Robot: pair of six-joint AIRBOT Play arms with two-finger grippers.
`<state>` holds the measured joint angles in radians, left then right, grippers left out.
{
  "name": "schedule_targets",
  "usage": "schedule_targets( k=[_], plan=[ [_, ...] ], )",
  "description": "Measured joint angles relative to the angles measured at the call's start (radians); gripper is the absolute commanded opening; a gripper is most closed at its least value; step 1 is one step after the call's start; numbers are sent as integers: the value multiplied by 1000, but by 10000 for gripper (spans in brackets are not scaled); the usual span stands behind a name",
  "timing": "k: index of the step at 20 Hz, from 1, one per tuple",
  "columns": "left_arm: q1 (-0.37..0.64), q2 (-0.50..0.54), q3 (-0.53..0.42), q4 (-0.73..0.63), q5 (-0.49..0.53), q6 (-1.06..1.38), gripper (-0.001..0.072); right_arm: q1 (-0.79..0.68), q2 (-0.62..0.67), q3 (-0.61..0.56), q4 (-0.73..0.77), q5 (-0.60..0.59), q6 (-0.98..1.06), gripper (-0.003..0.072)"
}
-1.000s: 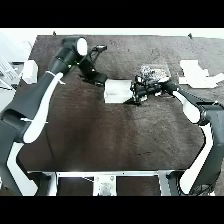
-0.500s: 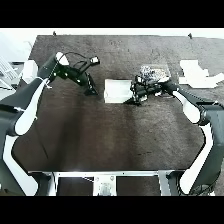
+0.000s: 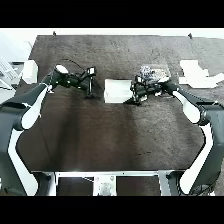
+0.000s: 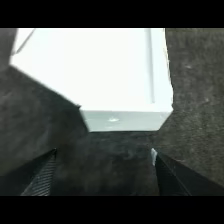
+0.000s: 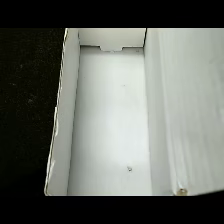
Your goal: Fold the box and place the chain.
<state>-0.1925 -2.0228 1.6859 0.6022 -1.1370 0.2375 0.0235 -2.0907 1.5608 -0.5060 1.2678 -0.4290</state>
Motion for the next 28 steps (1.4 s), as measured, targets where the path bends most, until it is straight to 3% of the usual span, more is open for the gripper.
schedule_targets(
  k=[9,28],
  plan=[
    [-16,-23,-1,-97,-9,60,720,0,0,0,0,0,0,498],
    [-85,-84,-1,-123,48,70,720,0,0,0,-1,1,-1,497]
  ],
)
